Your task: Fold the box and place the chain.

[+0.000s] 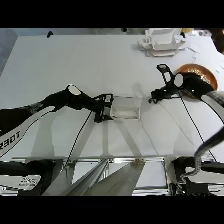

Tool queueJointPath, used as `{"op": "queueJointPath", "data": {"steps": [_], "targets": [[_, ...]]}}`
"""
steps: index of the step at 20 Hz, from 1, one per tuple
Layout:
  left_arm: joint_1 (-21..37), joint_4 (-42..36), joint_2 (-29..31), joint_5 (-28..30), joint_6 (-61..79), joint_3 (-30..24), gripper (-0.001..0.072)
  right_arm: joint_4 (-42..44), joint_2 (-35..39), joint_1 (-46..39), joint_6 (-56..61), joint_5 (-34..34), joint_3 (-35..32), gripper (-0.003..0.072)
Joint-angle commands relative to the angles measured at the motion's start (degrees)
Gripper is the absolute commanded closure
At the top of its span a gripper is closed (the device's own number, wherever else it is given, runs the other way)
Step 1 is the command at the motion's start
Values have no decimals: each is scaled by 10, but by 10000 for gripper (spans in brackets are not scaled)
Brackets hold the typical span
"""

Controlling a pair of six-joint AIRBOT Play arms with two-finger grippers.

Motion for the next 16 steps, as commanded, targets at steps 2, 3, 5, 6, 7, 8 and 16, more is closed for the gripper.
{"op": "queueJointPath", "data": {"steps": [2,3,5,6,7,8,16], "targets": [[1,0,0,0,0,1,459,-5,-3,0,-2,-14,0,632],[1,0,0,0,0,1,459,-5,-3,0,-3,-14,0,668],[1,0,0,0,0,1,459,-5,-1,0,-2,-5,0,668],[1,0,0,0,0,1,459,-4,6,0,-2,1,0,668],[1,0,0,0,0,1,459,-5,16,0,-3,5,0,668],[1,0,0,0,0,1,459,-5,34,0,-3,6,0,668],[1,0,0,0,0,1,459,9,198,0,-7,40,0,668]]}}
